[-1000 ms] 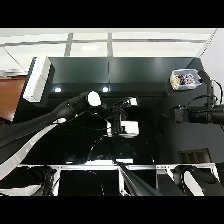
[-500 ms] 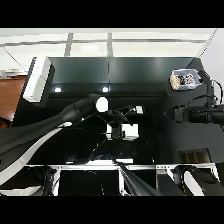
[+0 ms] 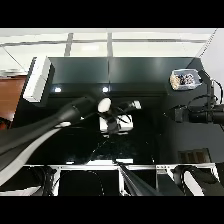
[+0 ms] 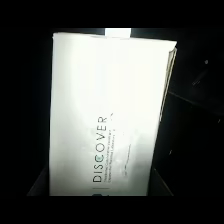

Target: Fold the box and place the chain.

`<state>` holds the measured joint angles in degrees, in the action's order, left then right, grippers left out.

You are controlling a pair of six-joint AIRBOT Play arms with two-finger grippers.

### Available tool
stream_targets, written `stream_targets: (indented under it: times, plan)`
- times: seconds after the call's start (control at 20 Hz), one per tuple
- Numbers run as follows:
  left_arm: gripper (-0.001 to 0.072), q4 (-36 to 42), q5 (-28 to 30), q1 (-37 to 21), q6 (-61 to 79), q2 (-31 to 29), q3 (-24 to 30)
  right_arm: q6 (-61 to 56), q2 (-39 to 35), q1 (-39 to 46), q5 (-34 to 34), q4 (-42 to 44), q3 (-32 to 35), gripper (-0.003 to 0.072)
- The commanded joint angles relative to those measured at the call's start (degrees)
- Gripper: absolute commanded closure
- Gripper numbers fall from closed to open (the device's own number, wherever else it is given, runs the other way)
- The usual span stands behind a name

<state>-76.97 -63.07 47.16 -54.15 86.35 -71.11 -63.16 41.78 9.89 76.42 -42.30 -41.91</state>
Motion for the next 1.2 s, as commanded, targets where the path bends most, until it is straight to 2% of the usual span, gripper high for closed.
stream_targets:
  times: [0.0,0.15,0.25,0.35,0.45,0.6,0.7,0.85,1.05,1.15]
  plan:
    - [0.0367,-8.3,-10.8,-7.3,-13.7,-7.7,-0.1,0.0,0.0,0.0,0.0,0.0,0.0,0.0672]
    - [0.0366,-11.6,-21.3,-20.0,-26.6,-15.9,1.8,0.0,0.0,0.0,-0.2,0.0,0.0,0.0673]
    - [0.0366,-12.6,-23.3,-30.6,-30.5,-20.7,5.9,0.0,0.0,0.0,-0.2,0.0,0.0,0.0672]
    - [0.0366,-13.1,-21.5,-42.4,-31.8,-23.5,11.6,0.0,0.0,0.0,-0.2,0.0,0.0,0.0672]
    - [0.0362,-13.3,-16.2,-53.9,-31.8,-23.4,16.4,0.5,0.0,0.0,-0.9,0.0,0.1,0.0672]
    - [0.0362,-14.3,-10.0,-66.1,-30.6,-22.4,19.1,0.6,0.0,0.0,-2.9,0.0,0.8,0.0673]
    - [0.0362,-13.7,-7.5,-70.9,-25.8,-21.7,19.0,0.6,0.0,0.0,-3.4,0.0,0.8,0.0673]
    - [0.0362,-9.9,-3.8,-74.6,-15.6,-19.8,19.0,0.6,0.0,0.0,-4.5,0.0,0.8,0.0673]
    - [0.0363,-8.3,5.3,-75.1,-11.5,-16.9,19.0,0.6,0.0,0.0,-6.1,0.0,0.8,0.0672]
    - [0.0363,-3.4,7.1,-75.1,-7.8,-14.4,18.5,0.6,0.0,0.0,-6.8,0.1,0.8,0.0672]
